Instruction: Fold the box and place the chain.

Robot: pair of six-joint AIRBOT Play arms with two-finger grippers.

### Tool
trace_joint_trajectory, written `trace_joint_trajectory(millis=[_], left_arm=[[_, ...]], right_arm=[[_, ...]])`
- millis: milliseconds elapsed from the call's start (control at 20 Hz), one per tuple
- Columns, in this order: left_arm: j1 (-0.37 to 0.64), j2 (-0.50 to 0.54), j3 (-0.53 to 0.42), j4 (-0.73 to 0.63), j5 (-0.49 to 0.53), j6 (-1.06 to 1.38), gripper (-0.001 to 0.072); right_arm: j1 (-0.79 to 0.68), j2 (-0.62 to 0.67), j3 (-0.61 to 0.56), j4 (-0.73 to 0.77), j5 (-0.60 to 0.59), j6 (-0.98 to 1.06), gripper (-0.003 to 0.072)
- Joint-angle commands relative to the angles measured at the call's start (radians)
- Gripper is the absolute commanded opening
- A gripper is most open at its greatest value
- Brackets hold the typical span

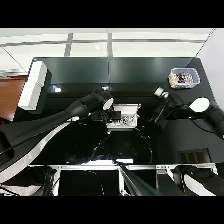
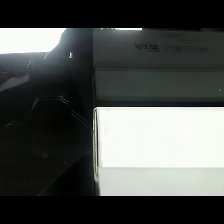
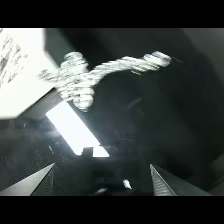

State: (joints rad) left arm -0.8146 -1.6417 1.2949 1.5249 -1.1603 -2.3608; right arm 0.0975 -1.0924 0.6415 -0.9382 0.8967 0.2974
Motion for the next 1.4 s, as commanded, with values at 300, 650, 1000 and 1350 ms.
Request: trace_joint_trajectory(millis=[300,650,1000,1350], left_arm=[[0.000,0.000,0.001,0.000,-0.003,0.000,0.0029],[0.000,0.000,0.001,0.000,-0.003,0.000,0.0029],[0.000,0.000,0.001,0.000,-0.002,0.000,0.0029],[0.000,0.000,0.001,0.000,0.000,0.000,0.0029]], right_arm=[[0.163,-0.146,-0.005,0.135,-0.171,-0.526,0.0665],[0.154,-0.212,-0.004,0.342,-0.229,-0.642,0.0649],[0.153,-0.208,-0.004,0.237,-0.247,-0.525,0.0018],[0.139,0.021,-0.004,-0.140,-0.255,0.094,0.0016]])
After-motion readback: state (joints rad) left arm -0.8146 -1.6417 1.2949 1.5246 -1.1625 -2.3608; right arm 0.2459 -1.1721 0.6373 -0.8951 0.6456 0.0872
